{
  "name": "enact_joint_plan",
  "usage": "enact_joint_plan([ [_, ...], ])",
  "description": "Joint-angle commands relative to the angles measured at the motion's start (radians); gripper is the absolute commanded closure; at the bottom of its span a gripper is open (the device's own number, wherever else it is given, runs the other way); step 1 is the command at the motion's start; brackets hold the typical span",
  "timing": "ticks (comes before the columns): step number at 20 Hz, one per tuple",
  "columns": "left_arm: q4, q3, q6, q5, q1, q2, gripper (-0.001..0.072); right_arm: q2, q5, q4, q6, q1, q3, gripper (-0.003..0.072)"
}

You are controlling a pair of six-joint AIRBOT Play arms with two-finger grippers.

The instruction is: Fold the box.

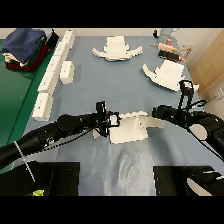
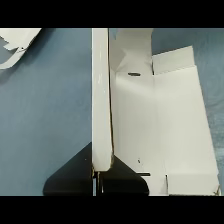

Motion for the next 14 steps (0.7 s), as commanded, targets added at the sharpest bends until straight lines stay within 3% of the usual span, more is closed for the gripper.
enact_joint_plan([
  [1,0.022,-0.026,-0.019,0.056,-0.035,0.0,0.0699,0.001,-0.002,0.0,0.0,0.0,0.0,0.0682],
  [8,0.022,-0.119,-0.082,0.207,-0.172,-0.024,0.0699,0.001,-0.003,0.0,0.0,0.0,0.0,0.0683],
  [14,0.022,-0.137,-0.154,0.211,-0.198,-0.043,0.0698,0.001,-0.003,0.0,0.0,0.0,0.001,0.0682],
])
